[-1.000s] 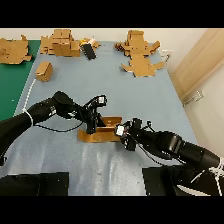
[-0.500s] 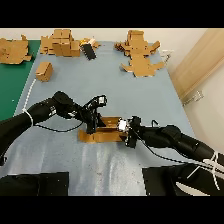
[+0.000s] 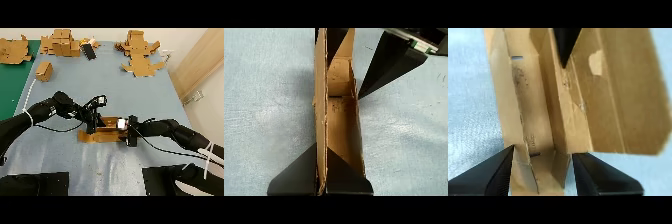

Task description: Fold the box.

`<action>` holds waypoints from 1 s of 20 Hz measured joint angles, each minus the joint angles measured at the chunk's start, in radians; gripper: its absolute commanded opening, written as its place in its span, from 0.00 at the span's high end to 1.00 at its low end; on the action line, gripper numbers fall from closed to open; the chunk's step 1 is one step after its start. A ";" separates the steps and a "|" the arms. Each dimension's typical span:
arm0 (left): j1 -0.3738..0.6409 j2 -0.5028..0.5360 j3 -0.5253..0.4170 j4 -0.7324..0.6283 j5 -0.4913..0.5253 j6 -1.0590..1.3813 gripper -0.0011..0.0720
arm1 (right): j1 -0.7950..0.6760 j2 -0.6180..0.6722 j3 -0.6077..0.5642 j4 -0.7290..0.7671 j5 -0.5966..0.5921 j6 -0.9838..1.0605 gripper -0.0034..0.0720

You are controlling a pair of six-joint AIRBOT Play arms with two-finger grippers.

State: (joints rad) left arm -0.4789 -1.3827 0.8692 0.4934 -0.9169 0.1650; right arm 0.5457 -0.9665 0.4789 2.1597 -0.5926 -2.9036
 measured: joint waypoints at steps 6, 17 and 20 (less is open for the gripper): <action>0.000 0.000 0.000 0.000 -0.001 0.000 0.97 | -0.059 -0.063 0.034 0.051 -0.089 -0.054 0.20; 0.000 0.000 0.000 0.000 0.000 0.000 0.97 | -0.078 -0.119 0.042 0.061 -0.115 -0.093 0.20; 0.000 0.000 0.000 0.000 0.001 0.000 0.97 | -0.078 -0.125 0.048 0.059 -0.115 -0.097 0.20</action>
State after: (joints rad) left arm -0.4789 -1.3830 0.8692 0.4934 -0.9161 0.1650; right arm 0.4675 -1.0912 0.5274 2.2185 -0.7078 -3.0005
